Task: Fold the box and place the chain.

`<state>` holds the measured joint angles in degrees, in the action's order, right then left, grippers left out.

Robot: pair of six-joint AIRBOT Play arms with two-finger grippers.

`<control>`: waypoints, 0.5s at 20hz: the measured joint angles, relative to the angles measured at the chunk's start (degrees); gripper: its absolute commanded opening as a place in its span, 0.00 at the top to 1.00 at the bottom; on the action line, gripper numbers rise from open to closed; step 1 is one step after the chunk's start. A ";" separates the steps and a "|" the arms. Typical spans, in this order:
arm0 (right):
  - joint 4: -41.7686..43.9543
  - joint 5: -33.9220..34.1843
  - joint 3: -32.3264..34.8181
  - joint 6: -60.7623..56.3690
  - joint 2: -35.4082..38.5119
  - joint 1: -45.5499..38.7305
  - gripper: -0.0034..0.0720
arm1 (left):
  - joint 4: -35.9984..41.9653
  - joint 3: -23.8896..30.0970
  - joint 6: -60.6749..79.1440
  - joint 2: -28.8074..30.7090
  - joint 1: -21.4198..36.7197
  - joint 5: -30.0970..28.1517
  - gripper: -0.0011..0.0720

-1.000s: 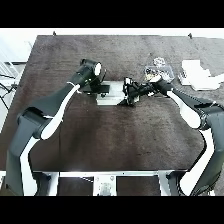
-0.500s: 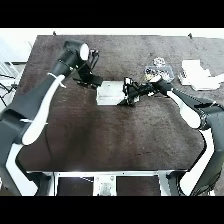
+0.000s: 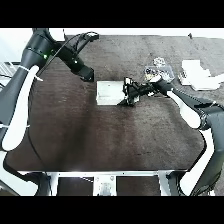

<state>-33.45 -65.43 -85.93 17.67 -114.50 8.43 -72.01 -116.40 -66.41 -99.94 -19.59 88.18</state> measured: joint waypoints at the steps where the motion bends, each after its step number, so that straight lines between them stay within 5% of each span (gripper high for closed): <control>1: 0.00 0.00 0.00 0.02 0.00 0.00 0.17 | 0.57 0.00 0.81 0.13 0.11 -1.40 0.31; 4: 0.00 0.00 0.00 0.02 0.00 0.00 0.17 | 5.01 0.96 9.92 0.28 1.42 -4.13 0.31; 8: 0.00 0.00 0.00 0.02 0.00 0.00 0.17 | 25.38 6.12 29.42 0.37 9.16 -5.75 0.31; 10: 0.00 0.00 0.00 0.02 0.00 0.00 0.17 | 30.95 9.38 37.79 0.26 12.96 -6.21 0.01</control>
<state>-33.45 -65.43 -85.93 17.69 -114.50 8.43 -41.06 -107.02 -28.62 -99.68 -6.63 81.97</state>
